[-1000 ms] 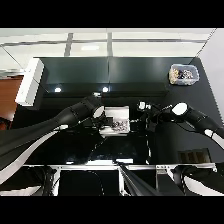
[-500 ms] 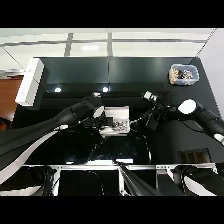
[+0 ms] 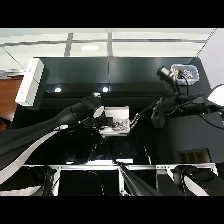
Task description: Fold the box and place the chain.
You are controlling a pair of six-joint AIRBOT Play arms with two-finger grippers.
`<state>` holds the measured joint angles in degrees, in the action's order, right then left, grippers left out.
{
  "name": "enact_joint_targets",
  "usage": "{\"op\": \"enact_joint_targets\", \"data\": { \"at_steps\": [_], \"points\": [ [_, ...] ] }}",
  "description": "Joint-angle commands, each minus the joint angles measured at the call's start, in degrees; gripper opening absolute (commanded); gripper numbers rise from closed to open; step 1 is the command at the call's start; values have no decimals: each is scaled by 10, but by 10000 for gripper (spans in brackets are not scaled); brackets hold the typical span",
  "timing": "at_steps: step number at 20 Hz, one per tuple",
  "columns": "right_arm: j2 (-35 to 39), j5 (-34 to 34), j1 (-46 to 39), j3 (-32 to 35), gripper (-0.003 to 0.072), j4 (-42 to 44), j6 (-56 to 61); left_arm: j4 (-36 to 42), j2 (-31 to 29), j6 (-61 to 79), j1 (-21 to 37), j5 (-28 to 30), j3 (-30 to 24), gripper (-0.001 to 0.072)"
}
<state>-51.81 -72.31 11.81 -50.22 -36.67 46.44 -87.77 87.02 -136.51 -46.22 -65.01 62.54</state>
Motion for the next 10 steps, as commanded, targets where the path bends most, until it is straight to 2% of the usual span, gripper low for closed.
{"op": "enact_joint_targets", "data": {
  "at_steps": [1, 4, 6, 10],
  "points": [
    [7, -20, 0, -17, 16, 153, 27, 0, 0, 0, 0, 0, 0, 27],
    [7, -5, 0, -17, 16, 247, 13, 0, 0, 0, 0, 0, 0, 27],
    [7, 12, 0, -17, 16, 266, 10, 0, 0, 0, 0, 0, 0, 27],
    [2, 42, 2, -16, 16, 175, 21, 0, 0, 0, 0, 0, 0, 26]
  ]
}}
